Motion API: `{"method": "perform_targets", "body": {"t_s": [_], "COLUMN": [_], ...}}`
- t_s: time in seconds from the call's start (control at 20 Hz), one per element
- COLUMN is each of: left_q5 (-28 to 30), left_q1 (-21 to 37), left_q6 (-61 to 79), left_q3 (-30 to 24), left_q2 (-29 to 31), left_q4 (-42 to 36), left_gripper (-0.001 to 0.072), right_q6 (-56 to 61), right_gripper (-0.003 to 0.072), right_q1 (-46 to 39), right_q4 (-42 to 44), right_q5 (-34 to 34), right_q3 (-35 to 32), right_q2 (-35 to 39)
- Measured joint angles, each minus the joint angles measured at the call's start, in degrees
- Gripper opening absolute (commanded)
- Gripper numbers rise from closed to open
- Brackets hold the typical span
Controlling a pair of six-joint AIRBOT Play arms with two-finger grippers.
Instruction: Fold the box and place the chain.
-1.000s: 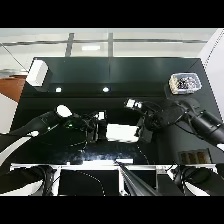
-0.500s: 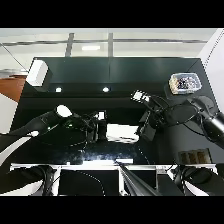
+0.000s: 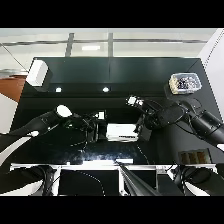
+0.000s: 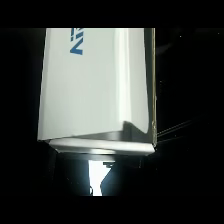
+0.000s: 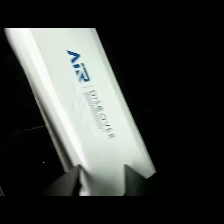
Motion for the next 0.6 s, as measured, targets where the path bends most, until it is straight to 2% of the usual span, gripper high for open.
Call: {"method": "perform_targets", "body": {"t_s": [0.6], "left_q5": [0.0], "left_q1": [0.0], "left_q6": [0.3], "left_q3": [0.0], "left_q2": [0.0], "left_q4": [0.1], "left_gripper": [0.0329], "right_q6": [-0.7], "right_gripper": [0.0256], "right_q1": [0.0], "right_q4": [-0.4], "right_q5": [-1.2], "right_q3": [-0.1], "right_q2": [-0.2]}}
